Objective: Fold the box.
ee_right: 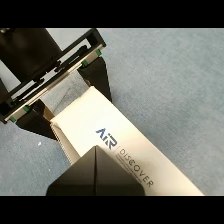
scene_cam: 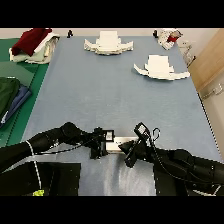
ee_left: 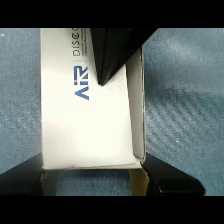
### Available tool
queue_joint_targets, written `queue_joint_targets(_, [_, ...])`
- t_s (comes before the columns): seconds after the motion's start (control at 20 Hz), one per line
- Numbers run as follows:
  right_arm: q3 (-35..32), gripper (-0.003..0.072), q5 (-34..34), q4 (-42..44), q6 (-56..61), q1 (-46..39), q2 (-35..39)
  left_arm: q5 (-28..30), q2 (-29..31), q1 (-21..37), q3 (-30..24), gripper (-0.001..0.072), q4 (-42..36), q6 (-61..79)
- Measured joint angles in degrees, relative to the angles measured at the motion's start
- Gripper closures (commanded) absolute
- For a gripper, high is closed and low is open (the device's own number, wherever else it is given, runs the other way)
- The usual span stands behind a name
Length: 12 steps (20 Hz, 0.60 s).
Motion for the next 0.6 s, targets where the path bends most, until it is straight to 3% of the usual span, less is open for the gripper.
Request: queue_joint_targets(0.6, [-0.3,0.0661,-0.2,-4.8,0.0,0.1,4.0,-0.1,0.0,0.0,0.0,0.0201,-0.2,-0.2])
